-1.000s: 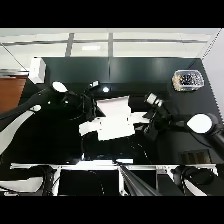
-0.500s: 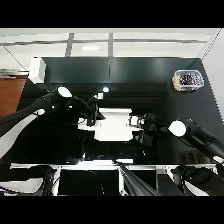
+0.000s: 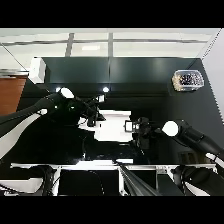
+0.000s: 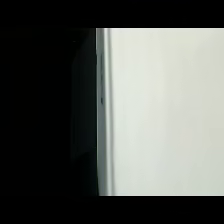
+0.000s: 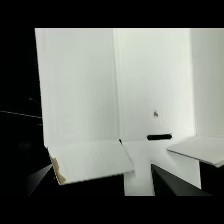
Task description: Fold the box and place the chain.
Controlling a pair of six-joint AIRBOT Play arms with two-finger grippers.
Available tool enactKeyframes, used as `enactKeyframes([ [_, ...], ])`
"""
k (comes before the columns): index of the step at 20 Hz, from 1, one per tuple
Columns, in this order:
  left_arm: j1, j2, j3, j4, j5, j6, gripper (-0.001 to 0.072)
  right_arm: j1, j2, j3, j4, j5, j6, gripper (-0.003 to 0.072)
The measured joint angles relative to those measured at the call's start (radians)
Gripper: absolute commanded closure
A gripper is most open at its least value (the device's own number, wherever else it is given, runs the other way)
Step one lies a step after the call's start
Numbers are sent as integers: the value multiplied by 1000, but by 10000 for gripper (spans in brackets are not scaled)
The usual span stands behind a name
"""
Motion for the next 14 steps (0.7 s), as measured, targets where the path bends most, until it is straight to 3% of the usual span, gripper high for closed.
enactKeyframes([
  [8,0,-1,0,2,-2,-11,683,64,-21,14,134,-137,-14,-28],
  [14,0,-1,0,3,-3,-12,683,-36,19,59,126,-105,0,-28],
])
